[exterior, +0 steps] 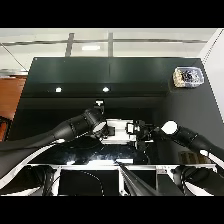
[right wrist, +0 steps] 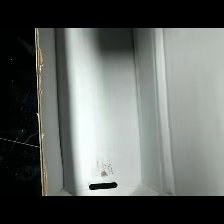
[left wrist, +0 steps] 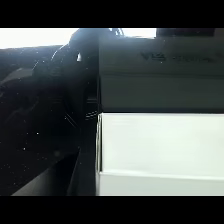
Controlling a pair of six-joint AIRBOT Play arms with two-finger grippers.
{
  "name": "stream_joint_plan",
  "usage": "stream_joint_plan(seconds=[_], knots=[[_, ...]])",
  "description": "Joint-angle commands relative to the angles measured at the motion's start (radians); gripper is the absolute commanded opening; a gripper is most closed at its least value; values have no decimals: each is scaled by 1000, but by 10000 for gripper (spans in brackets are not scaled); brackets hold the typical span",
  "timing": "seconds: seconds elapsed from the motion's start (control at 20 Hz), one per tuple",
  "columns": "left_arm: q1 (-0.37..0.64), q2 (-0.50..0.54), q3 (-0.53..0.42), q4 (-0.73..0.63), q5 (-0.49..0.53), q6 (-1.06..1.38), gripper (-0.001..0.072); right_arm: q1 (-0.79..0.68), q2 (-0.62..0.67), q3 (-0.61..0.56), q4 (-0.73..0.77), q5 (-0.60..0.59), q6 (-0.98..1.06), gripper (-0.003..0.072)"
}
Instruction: Fold the box and place the chain.
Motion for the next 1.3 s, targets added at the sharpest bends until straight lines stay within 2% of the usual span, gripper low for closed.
stream_joint_plan(seconds=[0.0,0.1,0.15,0.2,0.25,0.3,0.55,0.65,0.7,0.85,0.95,1.0,1.05,1.1,1.25], knots=[[-6,-6,2,-3,12,-1,273,1,-1,-1,0,0,0,479],[-9,-8,1,-3,17,-1,252,1,-1,-1,0,0,0,479],[-9,-9,1,-3,18,0,150,1,-1,-1,0,0,0,479],[-9,-9,1,-3,20,0,114,1,-1,-1,0,0,0,479],[-9,-9,1,-3,20,0,43,1,-1,-1,0,0,0,479],[-9,-9,1,-3,20,0,30,1,-1,-1,0,0,0,479],[-9,-9,1,-3,19,0,46,1,-1,-1,0,0,0,479],[-8,-8,2,-4,18,0,224,1,-1,-1,0,0,0,479],[-8,-8,2,-4,18,0,252,1,-1,-1,0,0,0,479],[-8,-8,2,-3,15,0,252,1,-1,-1,0,0,0,479],[-8,-8,2,-3,15,0,250,1,-1,-1,1,0,0,479],[-8,-8,2,-3,16,0,224,1,-1,-1,1,0,0,479],[-8,-8,2,-4,16,0,83,1,-1,-1,1,0,0,479],[-8,-8,2,-3,16,2,30,1,-1,-1,0,0,0,479],[-9,-8,2,-3,16,2,30,1,-1,-1,2,3,1,482]])
